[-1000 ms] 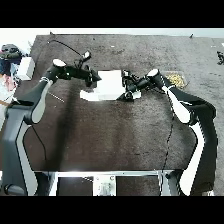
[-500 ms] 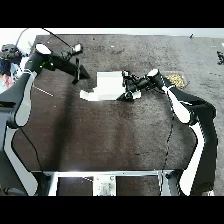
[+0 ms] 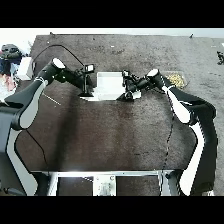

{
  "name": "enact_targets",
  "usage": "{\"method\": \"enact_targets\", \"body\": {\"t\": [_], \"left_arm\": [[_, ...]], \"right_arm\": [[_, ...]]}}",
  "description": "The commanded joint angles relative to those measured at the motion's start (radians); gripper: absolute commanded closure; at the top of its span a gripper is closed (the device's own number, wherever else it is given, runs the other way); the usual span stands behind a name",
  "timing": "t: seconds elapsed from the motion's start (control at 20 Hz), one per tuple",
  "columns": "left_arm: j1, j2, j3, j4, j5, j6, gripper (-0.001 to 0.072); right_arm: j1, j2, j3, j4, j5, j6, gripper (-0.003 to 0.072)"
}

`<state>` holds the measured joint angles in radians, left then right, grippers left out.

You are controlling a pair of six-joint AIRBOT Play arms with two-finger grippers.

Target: Fold the box and place the chain.

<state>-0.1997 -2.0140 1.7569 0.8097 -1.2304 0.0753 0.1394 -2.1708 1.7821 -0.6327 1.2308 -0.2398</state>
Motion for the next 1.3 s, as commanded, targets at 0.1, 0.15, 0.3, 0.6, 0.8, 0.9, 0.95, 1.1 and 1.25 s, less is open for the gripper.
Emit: {"method": "enact_targets", "body": {"t": [0.1,0.15,0.3,0.6,0.8,0.9,0.95,1.1,1.25], "left_arm": [[-0.026,-0.002,-0.032,-0.005,0.061,0.01,0.0037],[-0.026,-0.002,-0.032,-0.006,0.055,0.006,0.0037],[-0.026,-0.002,-0.037,-0.003,0.043,0.005,0.0068],[-0.026,-0.003,-0.076,-0.003,0.046,0.005,0.0303],[-0.026,-0.003,-0.077,-0.006,0.089,0.005,0.0303],[-0.026,-0.003,-0.077,-0.006,0.108,0.005,0.0303],[-0.026,-0.003,-0.077,-0.005,0.113,0.005,0.0302],[-0.026,-0.003,-0.077,-0.01,0.115,0.005,0.0304],[-0.026,-0.003,-0.077,-0.034,0.084,0.005,0.0595]], "right_arm": [[0.001,-0.001,0.0,0.0,0.0,0.001,0.0265],[0.001,-0.001,0.0,0.001,0.0,0.001,0.0265],[0.001,-0.001,0.0,0.001,0.0,0.001,0.0265],[0.001,-0.001,0.0,0.001,0.0,0.001,0.0265],[0.001,-0.001,0.0,0.0,0.0,0.001,0.0265],[0.001,-0.001,0.0,0.001,0.0,0.001,0.0265],[0.001,-0.001,0.0,0.0,0.0,0.001,0.0265],[0.001,-0.001,0.0,0.001,0.0,0.001,0.0265],[0.001,-0.001,0.0,0.0,0.0,0.001,0.0265]]}}
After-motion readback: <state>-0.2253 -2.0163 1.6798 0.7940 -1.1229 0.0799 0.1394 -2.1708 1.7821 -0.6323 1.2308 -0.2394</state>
